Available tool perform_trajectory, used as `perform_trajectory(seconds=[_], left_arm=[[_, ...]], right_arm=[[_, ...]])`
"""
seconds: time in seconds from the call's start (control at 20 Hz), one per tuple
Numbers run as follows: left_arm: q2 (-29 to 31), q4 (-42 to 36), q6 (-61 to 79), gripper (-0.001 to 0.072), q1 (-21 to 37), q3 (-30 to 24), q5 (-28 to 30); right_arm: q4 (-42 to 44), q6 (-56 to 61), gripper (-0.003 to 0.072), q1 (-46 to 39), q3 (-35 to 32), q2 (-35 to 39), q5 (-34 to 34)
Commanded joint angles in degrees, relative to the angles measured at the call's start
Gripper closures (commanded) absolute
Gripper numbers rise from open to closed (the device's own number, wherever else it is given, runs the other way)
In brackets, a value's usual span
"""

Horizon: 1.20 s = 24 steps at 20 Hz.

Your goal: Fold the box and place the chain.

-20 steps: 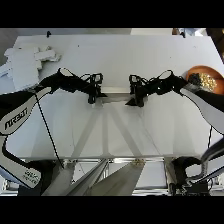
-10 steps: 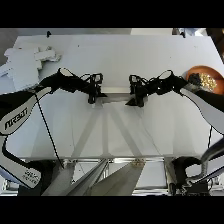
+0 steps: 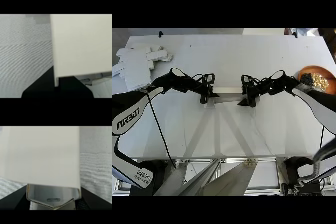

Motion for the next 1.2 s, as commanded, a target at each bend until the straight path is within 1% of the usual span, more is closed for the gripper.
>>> perform_trajectory(seconds=[0.0,1.15], left_arm=[[0.0,0.1,0.0,0.0694,0.0,0.0,-0.1],[-0.1,-0.1,0.0,0.0694,0.0,0.0,-0.7]], right_arm=[[0.0,0.0,0.023,0.1,0.0,0.0,0.0],[0.0,0.0,0.023,0.1,0.0,0.0,0.0]])
